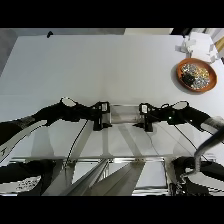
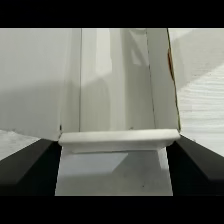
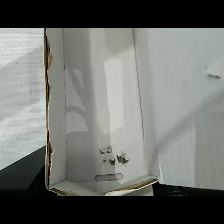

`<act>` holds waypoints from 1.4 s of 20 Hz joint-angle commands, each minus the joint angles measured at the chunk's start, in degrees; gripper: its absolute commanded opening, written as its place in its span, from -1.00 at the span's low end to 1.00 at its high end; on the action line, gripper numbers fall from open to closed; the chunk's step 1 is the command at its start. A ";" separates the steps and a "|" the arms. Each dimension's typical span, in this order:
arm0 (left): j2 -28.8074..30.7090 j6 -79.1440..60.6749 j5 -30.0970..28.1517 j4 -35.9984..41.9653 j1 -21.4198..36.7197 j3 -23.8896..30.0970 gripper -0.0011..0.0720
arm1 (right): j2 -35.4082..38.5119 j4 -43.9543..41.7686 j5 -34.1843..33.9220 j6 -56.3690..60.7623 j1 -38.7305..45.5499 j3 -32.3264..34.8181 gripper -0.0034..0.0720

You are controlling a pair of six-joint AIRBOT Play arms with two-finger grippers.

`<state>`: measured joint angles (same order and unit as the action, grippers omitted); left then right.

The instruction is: Fold the box and place the chain.

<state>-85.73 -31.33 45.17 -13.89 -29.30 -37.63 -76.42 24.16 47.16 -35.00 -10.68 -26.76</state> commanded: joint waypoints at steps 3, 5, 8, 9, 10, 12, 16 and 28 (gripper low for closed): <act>-0.57 -0.15 -0.07 1.03 -0.61 -0.87 0.93 | 0.00 0.00 0.00 0.02 -0.02 -0.02 0.24; -0.98 0.09 -0.17 1.22 -0.83 -1.44 0.92 | 0.00 0.00 0.02 0.02 -0.02 -0.02 0.24; -1.29 1.36 -0.63 1.42 -0.81 -1.92 0.82 | 0.00 0.00 0.02 0.02 -0.02 -0.02 0.24; -1.29 1.33 -0.61 1.42 -0.81 -1.92 0.54 | 0.00 0.00 0.00 0.02 -0.02 -0.02 0.24; -1.29 1.36 -0.61 1.42 -0.81 -1.92 0.18 | 0.00 0.00 0.02 0.02 -0.02 -0.02 0.24; -1.29 1.33 -0.61 1.42 -0.81 -1.92 -0.32 | 0.00 0.00 0.00 0.02 -0.02 -0.02 0.24; -1.27 1.38 -0.63 1.38 -0.79 -1.92 -0.41 | 0.00 0.00 0.02 0.02 -0.02 -0.02 0.24; -1.27 1.36 -0.59 1.40 -0.79 -1.92 -0.41 | 0.00 0.00 0.02 0.02 -0.02 -0.02 0.24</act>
